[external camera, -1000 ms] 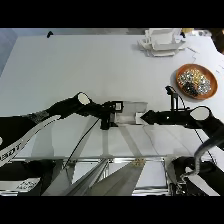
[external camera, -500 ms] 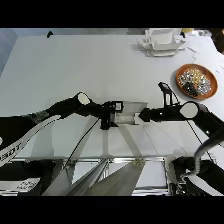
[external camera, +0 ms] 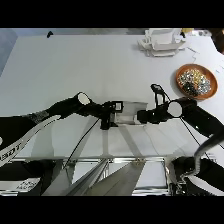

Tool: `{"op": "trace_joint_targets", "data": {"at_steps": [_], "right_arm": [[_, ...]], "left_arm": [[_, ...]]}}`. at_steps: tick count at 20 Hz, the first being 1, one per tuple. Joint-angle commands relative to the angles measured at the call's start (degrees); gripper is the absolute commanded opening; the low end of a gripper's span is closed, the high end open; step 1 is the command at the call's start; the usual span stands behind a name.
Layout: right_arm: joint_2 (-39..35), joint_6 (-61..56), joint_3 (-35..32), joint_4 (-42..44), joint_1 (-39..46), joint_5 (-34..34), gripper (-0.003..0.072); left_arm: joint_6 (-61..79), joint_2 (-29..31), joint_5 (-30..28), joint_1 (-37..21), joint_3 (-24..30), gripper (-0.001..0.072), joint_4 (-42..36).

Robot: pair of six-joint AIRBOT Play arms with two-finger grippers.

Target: Fold the box and place the chain.

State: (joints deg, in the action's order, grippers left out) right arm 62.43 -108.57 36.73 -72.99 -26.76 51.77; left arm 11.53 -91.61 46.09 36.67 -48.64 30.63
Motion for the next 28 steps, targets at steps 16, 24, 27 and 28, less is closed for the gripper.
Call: {"op": "trace_joint_targets", "data": {"at_steps": [16, 24, 27, 28], "right_arm": [[10.82, -21.46, 7.63, -18.56, -10.95, 6.19, 0.0327], [11.50, -21.73, 7.65, -19.78, -11.74, 5.62, 0.0164], [11.50, -21.68, 7.65, -20.04, -11.74, 5.73, 0.0017], [11.50, -21.68, 7.65, -20.04, -11.74, 5.77, 0.0017]], "left_arm": [[0.00, 0.02, 0.02, -0.02, 0.04, 0.0271, 0.00], [0.00, 0.02, 0.00, -0.02, 0.04, 0.0271, 0.00], [0.00, 0.02, 0.00, -0.02, 0.04, 0.0271, 0.02], [0.00, 0.02, 0.00, -0.02, 0.04, 0.0271, 0.02]]}}
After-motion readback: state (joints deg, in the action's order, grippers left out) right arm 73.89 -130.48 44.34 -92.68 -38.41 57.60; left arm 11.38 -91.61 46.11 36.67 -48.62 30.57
